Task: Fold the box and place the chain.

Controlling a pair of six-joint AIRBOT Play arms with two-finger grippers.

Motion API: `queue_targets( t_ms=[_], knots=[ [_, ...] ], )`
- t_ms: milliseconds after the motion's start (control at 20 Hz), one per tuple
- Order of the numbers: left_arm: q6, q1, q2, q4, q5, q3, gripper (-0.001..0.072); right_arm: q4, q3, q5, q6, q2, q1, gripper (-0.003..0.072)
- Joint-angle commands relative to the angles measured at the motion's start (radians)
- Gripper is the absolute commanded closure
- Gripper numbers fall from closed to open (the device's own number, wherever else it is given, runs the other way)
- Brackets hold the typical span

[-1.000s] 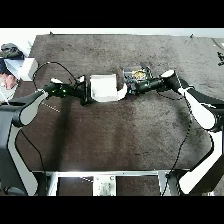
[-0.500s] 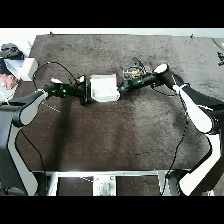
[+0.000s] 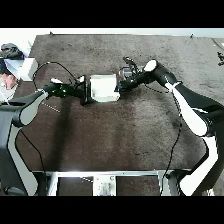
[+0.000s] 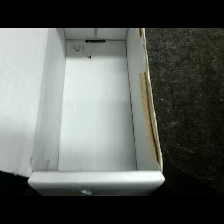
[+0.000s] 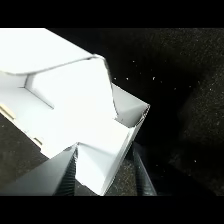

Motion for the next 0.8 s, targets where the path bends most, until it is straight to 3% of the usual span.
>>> queue_targets(
  t_ms=[0, 150, 300, 650, 750],
  knots=[
    [0.000, 0.000, 0.000, 0.000, 0.000, 0.000, 0.0477, -0.072, 0.026, -0.023, 0.055, 0.000, 0.035, 0.0285],
    [0.000, 0.000, 0.000, 0.000, 0.000, 0.000, 0.0477, -0.090, 0.049, -0.027, 0.071, -0.009, 0.066, 0.0286],
    [0.000, 0.000, 0.000, 0.000, 0.000, 0.000, 0.0477, -0.284, 0.061, -0.022, 0.212, -0.014, 0.100, 0.0285],
    [0.000, 0.000, 0.000, 0.000, 0.000, 0.000, 0.0477, -0.385, 0.068, -0.039, 0.291, -0.027, 0.143, 0.0286],
    [0.000, 0.000, 0.000, 0.000, 0.000, 0.000, 0.0477, -0.436, 0.132, 0.013, 0.341, -0.064, 0.159, 0.0286]
  ],
)
